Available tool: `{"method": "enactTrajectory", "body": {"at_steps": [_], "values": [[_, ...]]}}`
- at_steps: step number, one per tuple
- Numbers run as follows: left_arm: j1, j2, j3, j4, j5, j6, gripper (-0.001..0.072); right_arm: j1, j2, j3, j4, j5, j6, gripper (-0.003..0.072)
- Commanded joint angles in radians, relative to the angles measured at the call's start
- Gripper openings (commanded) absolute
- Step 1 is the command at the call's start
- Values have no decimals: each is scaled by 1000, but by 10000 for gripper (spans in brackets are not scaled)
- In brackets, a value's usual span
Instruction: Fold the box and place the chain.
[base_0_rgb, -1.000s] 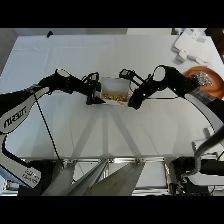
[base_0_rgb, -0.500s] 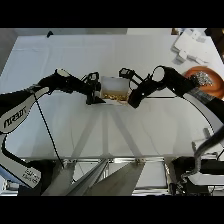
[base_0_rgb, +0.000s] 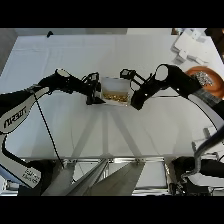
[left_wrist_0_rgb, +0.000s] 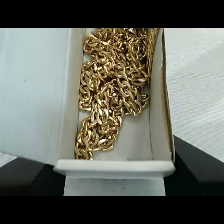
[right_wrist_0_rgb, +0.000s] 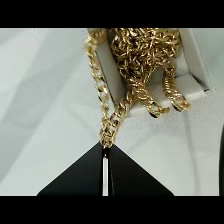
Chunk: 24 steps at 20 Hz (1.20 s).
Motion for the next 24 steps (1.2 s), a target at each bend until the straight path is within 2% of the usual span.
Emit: {"method": "enactTrajectory", "body": {"at_steps": [1,3,6,8,10,13,15,16,20,24], "values": [[0,0,0,0,2,0,436,0,51,0,-2,-24,3,10],[0,0,0,0,2,0,437,1,70,0,24,-86,5,10],[0,0,0,0,2,0,436,22,74,0,72,-253,41,10],[0,0,0,0,2,0,437,46,72,0,72,-368,49,10],[0,0,0,0,2,0,437,59,64,0,64,-430,50,10],[0,0,0,0,2,0,436,60,50,0,-33,-391,114,26],[0,0,0,0,2,0,437,58,50,0,-101,-312,127,234],[0,0,0,0,2,0,437,56,50,0,-113,-274,127,254],[0,0,0,0,2,0,437,17,50,0,-113,-180,90,254],[0,0,0,0,2,0,437,-43,50,-9,-101,-134,-101,253]]}}
